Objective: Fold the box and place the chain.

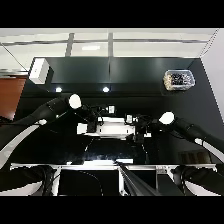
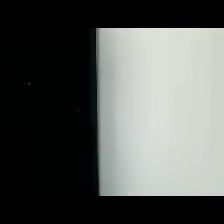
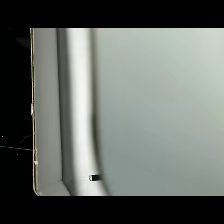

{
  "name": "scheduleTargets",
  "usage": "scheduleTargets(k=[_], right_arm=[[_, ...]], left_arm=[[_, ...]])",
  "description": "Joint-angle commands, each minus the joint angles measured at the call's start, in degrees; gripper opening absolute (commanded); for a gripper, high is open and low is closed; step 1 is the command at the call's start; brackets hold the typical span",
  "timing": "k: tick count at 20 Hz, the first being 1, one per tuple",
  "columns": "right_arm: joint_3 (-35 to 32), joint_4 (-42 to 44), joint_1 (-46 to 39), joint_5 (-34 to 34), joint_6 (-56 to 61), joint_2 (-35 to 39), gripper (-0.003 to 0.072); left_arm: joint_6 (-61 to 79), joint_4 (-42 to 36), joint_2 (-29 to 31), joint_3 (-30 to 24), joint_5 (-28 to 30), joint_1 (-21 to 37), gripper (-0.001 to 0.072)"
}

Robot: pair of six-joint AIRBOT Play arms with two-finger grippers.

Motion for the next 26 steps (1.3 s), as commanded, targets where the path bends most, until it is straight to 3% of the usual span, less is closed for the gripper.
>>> scheduleTargets(k=[1, 8, 9, 10, 13, 14, 15, 19, 23, 24, 26], right_arm=[[0.0, -0.85, 0.17, 0.42, -0.15, 0.0, 0.0613], [-0.02, -1.38, 0.72, -0.26, 0.33, -0.07, 0.0613], [-0.02, -2.1, 1.07, -0.28, 0.55, -0.13, 0.0521], [-0.07, -2.71, 1.53, -0.28, 0.66, -0.13, 0.0475], [-0.09, -3.21, 1.86, -0.28, 0.72, -0.13, 0.0474], [-0.09, -3.19, 1.86, -0.28, 0.74, -0.13, 0.0474], [-0.09, -3.19, 1.86, -0.28, 0.74, -0.13, 0.0474], [-0.09, -3.17, 1.86, -0.42, 0.9, -0.13, 0.0474], [-0.09, -3.17, 1.86, -0.44, 0.9, -0.13, 0.0474], [-0.09, -3.17, 1.86, -0.44, 0.9, -0.13, 0.0474], [-0.09, -3.17, 1.86, -0.39, 0.9, -0.13, 0.0463]], left_arm=[[0.11, 0.15, 0.04, 0.02, 0.0, 0.04, 0.0029], [0.11, 0.11, 0.04, 0.02, -0.02, 0.04, 0.003], [0.11, 0.11, 0.04, 0.02, -0.02, 0.04, 0.003], [0.11, 0.09, 0.04, 0.02, -0.02, 0.04, 0.003], [0.09, 0.04, 0.07, 0.04, -0.42, 0.04, 0.004], [0.09, 0.57, 0.09, 0.28, -1.62, 0.07, 0.016], [-0.48, 1.99, 0.17, 0.74, -3.08, 0.07, 0.0331], [-11.04, 9.64, 2.6, 2.73, -8.87, 1.05, 0.0424], [-18.69, 9.62, 8.33, 2.82, -13.03, 4.81, 0.0417], [-23.23, 9.62, 10.03, 2.82, -14.21, 6.14, 0.0366], [-32.2, 9.29, 12.28, 2.82, -19.02, 9.09, 0.0109]])
